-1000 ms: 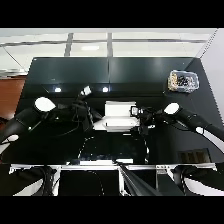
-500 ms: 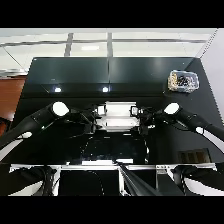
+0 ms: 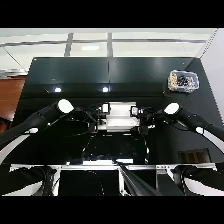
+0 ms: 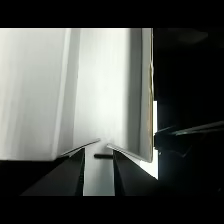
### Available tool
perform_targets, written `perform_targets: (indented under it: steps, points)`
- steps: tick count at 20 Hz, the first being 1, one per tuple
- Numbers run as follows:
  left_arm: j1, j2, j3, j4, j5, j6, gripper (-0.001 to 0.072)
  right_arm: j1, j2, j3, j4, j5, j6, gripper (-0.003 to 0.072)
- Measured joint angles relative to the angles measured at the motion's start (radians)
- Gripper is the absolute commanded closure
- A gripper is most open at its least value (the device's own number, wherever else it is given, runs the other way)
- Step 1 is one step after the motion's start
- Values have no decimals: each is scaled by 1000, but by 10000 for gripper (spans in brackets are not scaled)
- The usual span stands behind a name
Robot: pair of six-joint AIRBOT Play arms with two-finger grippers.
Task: Fold the box and place the chain.
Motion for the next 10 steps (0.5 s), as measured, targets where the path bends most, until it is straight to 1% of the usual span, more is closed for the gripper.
perform_targets:
  steps: [4, 5, 6, 7, 8, 9, 10]
  points:
    - [-8, -32, 2, -94, 7, -4, 476, 0, 0, 0, 0, 0, 0, 598]
    - [-9, -39, 2, -108, 7, -9, 551, 0, 0, 0, 0, 0, 0, 598]
    - [-10, -44, 2, -118, 6, -11, 679, 0, 0, 0, 0, 0, 0, 599]
    - [-10, -49, 2, -126, 6, -12, 610, 0, 0, 0, 0, 0, 0, 598]
    - [-11, -51, 2, -132, 4, -13, 376, 0, 0, 0, 0, 0, 0, 598]
    - [-11, -54, 2, -137, 4, -15, 335, 0, 0, 0, 0, 0, 0, 598]
    - [-11, -56, 2, -139, 4, -20, 448, 0, 0, 0, 0, 0, 0, 598]
